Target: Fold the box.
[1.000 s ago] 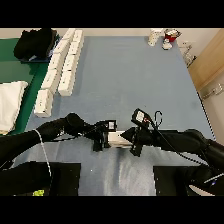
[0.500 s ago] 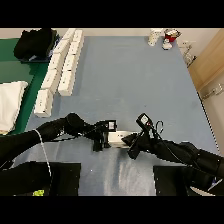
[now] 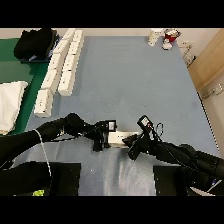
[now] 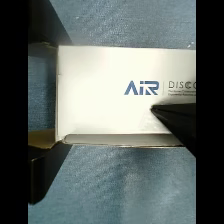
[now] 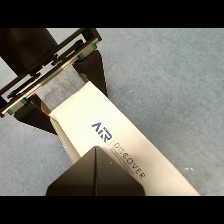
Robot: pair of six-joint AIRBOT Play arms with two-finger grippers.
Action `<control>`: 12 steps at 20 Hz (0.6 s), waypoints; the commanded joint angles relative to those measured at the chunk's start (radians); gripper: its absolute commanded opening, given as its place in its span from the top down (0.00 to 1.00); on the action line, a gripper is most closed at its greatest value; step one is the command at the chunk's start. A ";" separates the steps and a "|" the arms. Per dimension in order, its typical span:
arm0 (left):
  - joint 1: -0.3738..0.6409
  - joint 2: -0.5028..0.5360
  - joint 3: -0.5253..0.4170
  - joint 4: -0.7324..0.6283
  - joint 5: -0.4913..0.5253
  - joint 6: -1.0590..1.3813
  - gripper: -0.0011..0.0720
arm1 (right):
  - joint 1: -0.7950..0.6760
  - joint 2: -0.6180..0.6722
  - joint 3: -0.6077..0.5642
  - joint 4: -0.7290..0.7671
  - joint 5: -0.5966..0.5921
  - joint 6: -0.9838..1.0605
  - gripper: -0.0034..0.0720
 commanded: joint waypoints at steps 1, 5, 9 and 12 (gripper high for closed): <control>0.001 0.000 0.000 -0.001 0.000 -0.001 0.41 | 0.000 -0.002 -0.004 -0.011 -0.010 0.002 0.95; 0.001 0.000 0.000 -0.001 0.000 -0.001 0.41 | 0.000 -0.002 -0.004 -0.011 -0.009 0.002 0.95; 0.001 0.000 0.000 -0.001 0.000 -0.001 0.41 | 0.000 0.019 0.005 -0.036 -0.005 -0.003 0.95; 0.001 0.000 0.000 -0.001 0.000 0.000 0.41 | -0.003 0.071 0.029 -0.103 -0.003 -0.003 0.95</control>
